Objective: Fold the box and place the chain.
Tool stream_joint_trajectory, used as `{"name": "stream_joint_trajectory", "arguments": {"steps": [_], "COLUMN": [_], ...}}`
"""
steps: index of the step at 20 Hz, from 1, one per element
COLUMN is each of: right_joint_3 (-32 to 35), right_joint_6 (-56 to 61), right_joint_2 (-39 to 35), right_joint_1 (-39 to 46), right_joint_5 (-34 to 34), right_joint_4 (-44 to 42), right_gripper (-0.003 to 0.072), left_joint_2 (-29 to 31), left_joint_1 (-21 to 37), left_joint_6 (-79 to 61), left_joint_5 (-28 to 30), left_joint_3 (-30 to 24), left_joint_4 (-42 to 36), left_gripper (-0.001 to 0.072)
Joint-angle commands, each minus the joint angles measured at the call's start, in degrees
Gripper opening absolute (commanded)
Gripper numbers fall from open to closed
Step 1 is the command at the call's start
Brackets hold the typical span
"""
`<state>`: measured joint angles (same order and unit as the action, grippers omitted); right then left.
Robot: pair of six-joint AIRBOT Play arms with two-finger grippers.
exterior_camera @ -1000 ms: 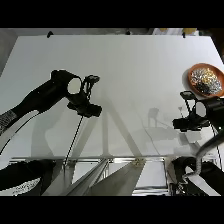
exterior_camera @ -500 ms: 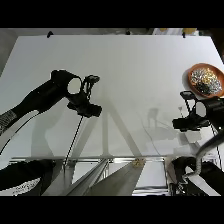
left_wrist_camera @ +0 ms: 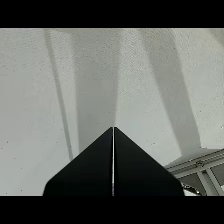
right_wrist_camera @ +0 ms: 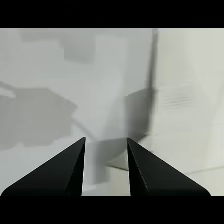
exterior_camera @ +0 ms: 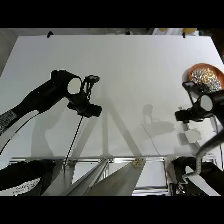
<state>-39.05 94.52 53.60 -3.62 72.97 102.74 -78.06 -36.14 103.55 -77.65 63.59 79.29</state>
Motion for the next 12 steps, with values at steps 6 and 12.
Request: {"name": "stream_joint_trajectory", "arguments": {"steps": [6,12], "right_joint_3": [-8.3,-8.3], "right_joint_6": [-11.5,-15.6], "right_joint_2": [5.9,15.1], "right_joint_1": [30.9,37.2], "right_joint_5": [-6.0,-8.7], "right_joint_4": [15.7,17.9], "right_gripper": [0.0478,0.0502], "left_joint_2": [0.0,0.0], "left_joint_1": [0.0,0.0], "left_joint_6": [0.0,0.0], "left_joint_5": [0.0,0.0], "left_joint_3": [0.0,0.0], "left_joint_4": [0.0,0.0], "left_gripper": [0.001,0.001]}}
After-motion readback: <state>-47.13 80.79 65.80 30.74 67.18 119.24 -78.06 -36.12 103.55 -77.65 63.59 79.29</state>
